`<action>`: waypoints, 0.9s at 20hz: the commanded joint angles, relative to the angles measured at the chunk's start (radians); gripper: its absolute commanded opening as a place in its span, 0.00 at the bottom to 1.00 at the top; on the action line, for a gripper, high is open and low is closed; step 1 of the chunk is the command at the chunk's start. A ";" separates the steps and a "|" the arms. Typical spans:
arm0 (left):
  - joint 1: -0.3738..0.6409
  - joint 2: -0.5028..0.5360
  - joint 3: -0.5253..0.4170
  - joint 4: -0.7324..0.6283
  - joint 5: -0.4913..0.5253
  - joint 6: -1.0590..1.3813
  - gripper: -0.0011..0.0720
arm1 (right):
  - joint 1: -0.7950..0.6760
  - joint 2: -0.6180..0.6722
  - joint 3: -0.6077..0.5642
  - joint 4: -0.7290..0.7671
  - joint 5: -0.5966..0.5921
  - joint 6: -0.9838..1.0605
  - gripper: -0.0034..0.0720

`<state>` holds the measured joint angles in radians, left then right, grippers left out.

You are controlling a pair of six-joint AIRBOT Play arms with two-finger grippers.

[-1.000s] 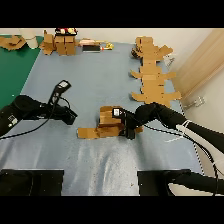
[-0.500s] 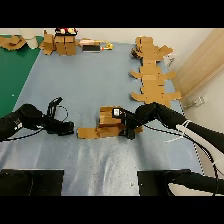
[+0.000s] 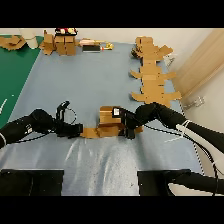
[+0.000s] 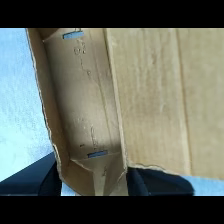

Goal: Fold the box.

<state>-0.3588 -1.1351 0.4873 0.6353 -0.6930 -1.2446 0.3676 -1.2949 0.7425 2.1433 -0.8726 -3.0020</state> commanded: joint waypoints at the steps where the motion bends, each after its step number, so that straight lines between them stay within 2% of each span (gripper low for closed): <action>1: -0.049 -0.006 0.004 -0.065 0.060 0.006 0.03 | 0.000 0.000 0.000 0.023 0.000 0.000 0.64; 10: -0.053 -0.006 0.023 -0.087 0.056 0.007 0.03 | 0.000 0.000 0.000 0.026 -0.001 0.000 0.64; 14: -0.063 -0.006 0.023 -0.237 0.049 0.120 0.03 | 0.000 0.000 0.000 0.026 -0.001 0.000 0.64; 18: -0.089 -0.006 0.032 -0.249 0.062 0.122 0.03 | 0.000 0.000 0.000 0.026 -0.001 0.000 0.64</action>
<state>-0.4347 -1.1400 0.5133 0.4244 -0.6403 -1.1473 0.3668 -1.2953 0.7422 2.1693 -0.8719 -3.0024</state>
